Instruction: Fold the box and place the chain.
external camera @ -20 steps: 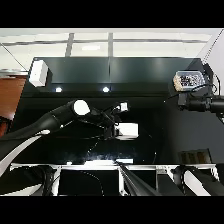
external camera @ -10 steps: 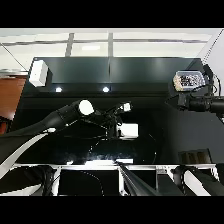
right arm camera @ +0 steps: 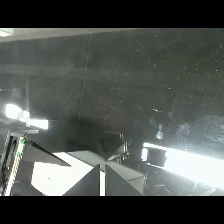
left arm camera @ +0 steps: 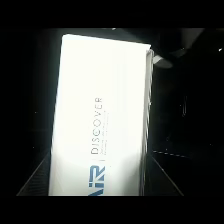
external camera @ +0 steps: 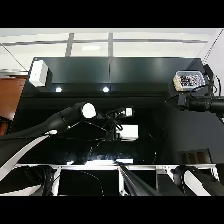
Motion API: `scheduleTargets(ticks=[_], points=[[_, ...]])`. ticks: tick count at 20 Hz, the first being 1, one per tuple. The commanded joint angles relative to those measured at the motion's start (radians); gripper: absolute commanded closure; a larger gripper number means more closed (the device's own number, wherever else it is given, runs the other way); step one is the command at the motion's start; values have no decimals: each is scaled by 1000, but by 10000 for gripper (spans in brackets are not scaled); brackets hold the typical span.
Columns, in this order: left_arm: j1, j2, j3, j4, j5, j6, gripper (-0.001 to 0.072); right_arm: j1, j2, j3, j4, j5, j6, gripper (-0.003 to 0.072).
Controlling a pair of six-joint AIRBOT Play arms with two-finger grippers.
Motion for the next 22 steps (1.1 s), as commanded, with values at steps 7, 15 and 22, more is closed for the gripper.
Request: scheduleTargets(ticks=[7, 15, 22], points=[[-67, -73, 1, 22, 140, -10, -11, -1, 1, 0, 0, -34, 5, 641], [104, 90, 2, 274, 53, -364, 306, -1, 1, 0, 0, -34, 13, 641], [547, 288, -17, 509, -229, -710, 305, -1, 1, 0, 0, -42, 16, 641]])
